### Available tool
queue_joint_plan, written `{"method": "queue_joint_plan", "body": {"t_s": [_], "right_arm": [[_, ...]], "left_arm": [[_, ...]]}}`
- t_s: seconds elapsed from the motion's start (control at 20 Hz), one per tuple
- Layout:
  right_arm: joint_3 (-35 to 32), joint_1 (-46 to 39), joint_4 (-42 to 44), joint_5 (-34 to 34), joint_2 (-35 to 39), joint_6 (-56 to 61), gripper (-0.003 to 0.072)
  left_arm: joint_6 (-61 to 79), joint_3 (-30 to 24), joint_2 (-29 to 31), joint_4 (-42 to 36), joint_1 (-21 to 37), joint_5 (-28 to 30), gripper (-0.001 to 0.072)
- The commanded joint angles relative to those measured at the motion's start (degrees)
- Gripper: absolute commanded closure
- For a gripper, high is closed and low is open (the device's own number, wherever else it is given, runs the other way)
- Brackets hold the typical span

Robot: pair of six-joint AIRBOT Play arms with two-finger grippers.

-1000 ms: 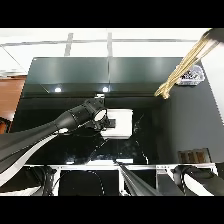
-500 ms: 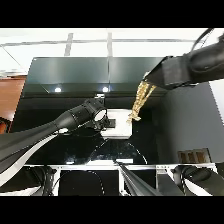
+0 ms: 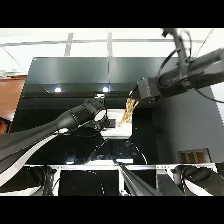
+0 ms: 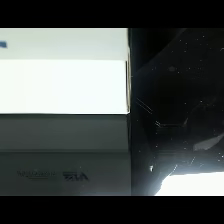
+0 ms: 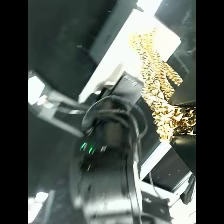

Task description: Fold the box and place the chain.

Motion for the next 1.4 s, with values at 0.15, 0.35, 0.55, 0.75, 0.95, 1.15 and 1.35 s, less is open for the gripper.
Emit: {"method": "queue_joint_plan", "body": {"t_s": [0.15,0.35,0.55,0.75,0.95,1.15,1.35], "right_arm": [[-8.4,0.5,0.7,-1.4,-0.1,-1.7,0.0675],[-12.2,3.1,0.3,-4.9,-0.1,-1.7,0.0662],[-12.4,1.5,-4.4,-2.2,0.4,-1.8,0.0308],[-12.4,-5.4,-9.3,0.9,2.2,-6.2,0.0308],[-12.4,-7.4,-9.3,0.9,2.8,-8.8,0.0308],[-12.4,-7.4,-9.9,1.2,2.8,-9.3,0.0308],[-12.4,-7.4,-11.8,1.2,2.8,-9.3,0.0308]], "left_arm": [[0.0,0.0,0.0,0.0,0.0,0.0,0.0686],[0.0,0.0,0.0,0.0,0.0,0.0,0.0686],[0.0,0.0,0.0,0.0,0.0,-0.1,0.0686],[0.0,0.0,0.0,0.0,0.0,-0.7,0.0686],[1.6,0.1,0.1,0.0,0.0,-0.9,0.0685],[1.7,3.4,1.3,2.6,-0.8,-4.6,0.0181],[5.4,2.4,10.1,10.5,-3.0,-8.4,0.0167]]}}
